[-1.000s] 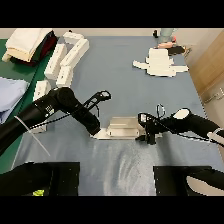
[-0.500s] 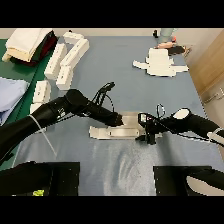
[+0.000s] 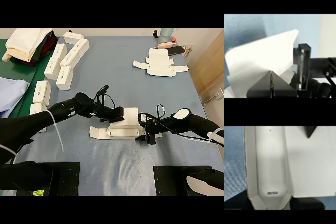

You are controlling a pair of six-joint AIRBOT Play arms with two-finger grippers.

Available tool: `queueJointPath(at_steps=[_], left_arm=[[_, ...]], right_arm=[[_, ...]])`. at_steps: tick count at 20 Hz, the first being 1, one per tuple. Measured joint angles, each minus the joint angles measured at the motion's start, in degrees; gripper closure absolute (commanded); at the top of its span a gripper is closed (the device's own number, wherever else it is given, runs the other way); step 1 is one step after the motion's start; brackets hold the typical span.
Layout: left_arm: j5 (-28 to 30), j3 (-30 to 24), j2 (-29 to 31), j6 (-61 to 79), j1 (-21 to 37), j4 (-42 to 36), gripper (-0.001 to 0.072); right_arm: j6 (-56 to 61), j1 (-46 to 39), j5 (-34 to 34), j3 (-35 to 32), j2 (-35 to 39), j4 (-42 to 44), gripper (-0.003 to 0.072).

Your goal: Fold the box.

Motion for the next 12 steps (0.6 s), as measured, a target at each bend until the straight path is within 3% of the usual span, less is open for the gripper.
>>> queueJointPath(at_steps=[5, 12], left_arm=[[-1.0, 0.0, -3.5, -1.4, 0.1, -1.2, 0.0693], [-2.3, 0.1, -3.2, 3.5, 0.3, -3.3, 0.0694]], right_arm=[[0.1, 0.0, 0.0, 0.0, 0.0, 0.1, 0.0177], [-0.3, 0.0, 0.0, 0.0, 0.0, -0.1, 0.0177]])
